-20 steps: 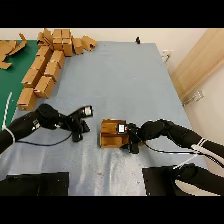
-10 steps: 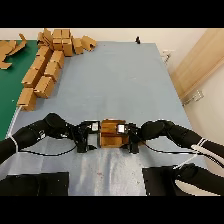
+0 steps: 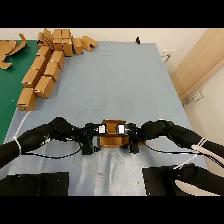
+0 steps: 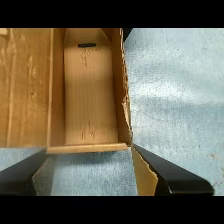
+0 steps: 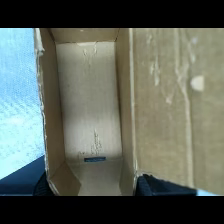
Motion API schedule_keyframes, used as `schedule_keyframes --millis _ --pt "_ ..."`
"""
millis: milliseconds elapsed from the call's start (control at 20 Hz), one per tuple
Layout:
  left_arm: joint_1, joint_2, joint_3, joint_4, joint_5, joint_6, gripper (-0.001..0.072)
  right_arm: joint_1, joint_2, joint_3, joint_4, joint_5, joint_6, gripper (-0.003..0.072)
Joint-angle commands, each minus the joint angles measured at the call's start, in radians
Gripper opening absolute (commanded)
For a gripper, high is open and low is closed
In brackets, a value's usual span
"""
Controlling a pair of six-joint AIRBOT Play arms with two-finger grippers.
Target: Fold the box.
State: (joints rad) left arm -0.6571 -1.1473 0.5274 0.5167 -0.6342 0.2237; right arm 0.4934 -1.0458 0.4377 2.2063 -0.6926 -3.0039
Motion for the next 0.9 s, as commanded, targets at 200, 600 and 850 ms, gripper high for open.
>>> schedule_keyframes --millis 200,600,850 --pt "-0.011 -0.001 0.000 -0.010 0.040 -0.041 0.0720 -0.001 0.000 0.000 -0.003 0.003 0.000 0.0492" --pt "-0.011 -0.056 0.002 -0.031 0.040 -0.025 0.0720 -0.001 0.000 0.000 -0.003 0.003 0.000 0.0492" --pt "-0.011 -0.057 0.002 -0.032 0.051 -0.022 0.0720 -0.001 0.000 0.000 -0.003 0.003 0.000 0.0491"
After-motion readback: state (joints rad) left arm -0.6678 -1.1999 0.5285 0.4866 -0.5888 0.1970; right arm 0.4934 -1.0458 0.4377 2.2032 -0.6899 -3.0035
